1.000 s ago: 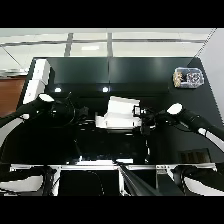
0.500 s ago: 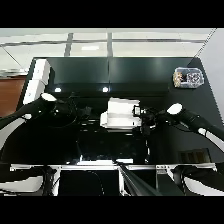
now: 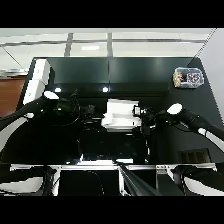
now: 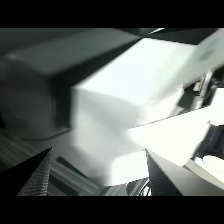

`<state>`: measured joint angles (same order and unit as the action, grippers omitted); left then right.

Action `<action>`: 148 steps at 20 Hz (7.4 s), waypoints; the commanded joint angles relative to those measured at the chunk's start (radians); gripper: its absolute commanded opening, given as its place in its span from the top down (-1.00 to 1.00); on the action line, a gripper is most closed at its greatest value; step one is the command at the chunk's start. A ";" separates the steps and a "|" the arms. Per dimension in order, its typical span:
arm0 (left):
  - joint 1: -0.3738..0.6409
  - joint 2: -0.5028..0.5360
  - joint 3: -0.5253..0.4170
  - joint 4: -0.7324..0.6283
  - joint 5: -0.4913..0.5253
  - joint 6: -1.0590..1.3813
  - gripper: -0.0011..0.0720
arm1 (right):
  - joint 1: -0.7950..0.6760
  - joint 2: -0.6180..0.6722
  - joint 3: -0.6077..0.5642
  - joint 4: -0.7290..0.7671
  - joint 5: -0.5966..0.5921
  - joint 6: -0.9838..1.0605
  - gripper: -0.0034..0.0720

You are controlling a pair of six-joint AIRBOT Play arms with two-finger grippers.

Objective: Fold the box and place the chain.

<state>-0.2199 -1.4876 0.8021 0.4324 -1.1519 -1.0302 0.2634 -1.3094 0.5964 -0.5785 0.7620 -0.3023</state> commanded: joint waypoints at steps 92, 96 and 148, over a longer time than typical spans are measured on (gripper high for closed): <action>-0.596 -0.143 0.474 1.111 -0.039 -1.361 0.21 | 0.000 0.000 0.001 0.000 0.000 -0.001 0.30; -0.595 -0.150 0.474 1.095 -0.036 -1.361 0.21 | 0.000 0.000 0.001 0.000 0.000 -0.001 0.30; -0.595 -0.166 0.475 1.077 -0.038 -1.326 0.90 | -0.012 0.121 0.000 -0.025 0.052 -0.002 0.49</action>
<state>-0.8150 -1.6524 1.2762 1.5162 -1.1927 -2.3558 0.2451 -1.1820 0.5961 -0.6456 0.8070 -0.3462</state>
